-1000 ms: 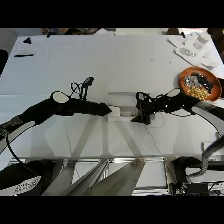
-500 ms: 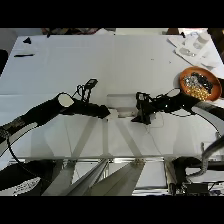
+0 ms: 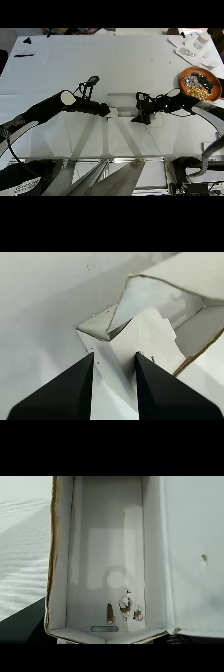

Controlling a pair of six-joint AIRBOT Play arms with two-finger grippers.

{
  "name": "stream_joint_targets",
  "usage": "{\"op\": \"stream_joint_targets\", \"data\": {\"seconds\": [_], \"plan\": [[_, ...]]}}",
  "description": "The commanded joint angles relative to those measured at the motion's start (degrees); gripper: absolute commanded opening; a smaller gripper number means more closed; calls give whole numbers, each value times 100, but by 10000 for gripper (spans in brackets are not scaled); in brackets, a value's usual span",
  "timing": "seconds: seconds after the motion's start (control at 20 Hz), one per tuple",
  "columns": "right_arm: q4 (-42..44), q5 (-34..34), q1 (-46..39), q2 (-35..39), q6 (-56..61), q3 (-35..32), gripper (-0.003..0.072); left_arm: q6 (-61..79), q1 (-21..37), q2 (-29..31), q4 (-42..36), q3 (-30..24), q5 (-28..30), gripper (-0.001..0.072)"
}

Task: Fold the box and place the chain.

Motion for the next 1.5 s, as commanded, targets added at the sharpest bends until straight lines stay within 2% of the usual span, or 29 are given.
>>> {"op": "stream_joint_targets", "data": {"seconds": [0.0,0.25,0.35,0.6,0.7,0.8,1.45], "plan": [[2,0,2,4,4,4,429,-809,-232,-4,914,48,-66,265],[0,0,2,4,4,4,429,-1351,-391,-2,1259,48,92,258],[2,0,2,4,4,4,429,-1606,-444,-2,1552,50,87,200],[2,0,2,4,4,4,429,-2496,-496,-4,2476,431,-483,205],[2,0,2,4,4,4,429,-2761,-496,-4,2671,599,-654,223],[2,0,2,4,4,4,429,-2896,-498,-22,2586,629,-732,370],[2,0,2,4,4,4,429,-3101,-745,-98,2540,896,-911,374]]}}
